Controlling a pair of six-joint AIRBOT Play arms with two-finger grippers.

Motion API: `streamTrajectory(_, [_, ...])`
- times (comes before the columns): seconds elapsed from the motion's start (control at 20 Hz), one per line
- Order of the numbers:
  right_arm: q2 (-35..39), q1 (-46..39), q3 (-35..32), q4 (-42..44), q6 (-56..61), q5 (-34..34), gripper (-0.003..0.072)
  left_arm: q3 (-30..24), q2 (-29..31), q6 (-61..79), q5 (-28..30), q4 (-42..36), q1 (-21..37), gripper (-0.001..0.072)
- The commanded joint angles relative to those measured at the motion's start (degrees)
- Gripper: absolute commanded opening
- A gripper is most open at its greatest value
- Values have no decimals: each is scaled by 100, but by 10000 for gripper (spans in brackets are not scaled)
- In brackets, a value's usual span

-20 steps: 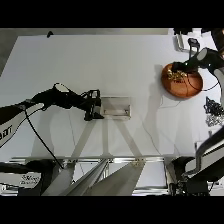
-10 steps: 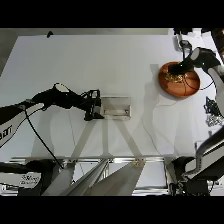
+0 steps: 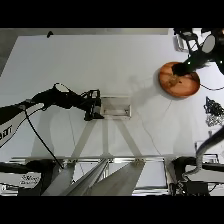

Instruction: Fold the box and place the chain.

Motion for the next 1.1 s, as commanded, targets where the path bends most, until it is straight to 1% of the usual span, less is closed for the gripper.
streamTrajectory(0.0, [1045,721,-1019,-33,-35,328,6,2,2,2,0,4,0,349])
streamTrajectory(0.1, [1187,1196,-1088,13,20,627,6,2,2,2,-2,4,0,349])
streamTrajectory(0.2, [1191,1676,-1088,55,151,664,6,2,2,2,0,4,0,349])
streamTrajectory(0.45, [1161,3018,-1088,424,179,304,6,2,2,2,0,2,0,349])
streamTrajectory(0.55, [1154,3340,-1088,743,175,52,6,2,2,2,0,4,0,349])
streamTrajectory(0.7, [1154,3558,-1086,1412,83,-529,6,2,2,2,0,0,0,349])
streamTrajectory(0.8, [1154,3587,-1084,1871,9,-743,6,2,2,2,0,2,0,349])
streamTrajectory(0.9, [1156,3587,-1084,2306,-308,-925,6,2,2,2,0,4,0,349])
streamTrajectory(1.05, [1154,3587,-1084,2791,-490,-1611,6,2,2,2,0,4,0,349])
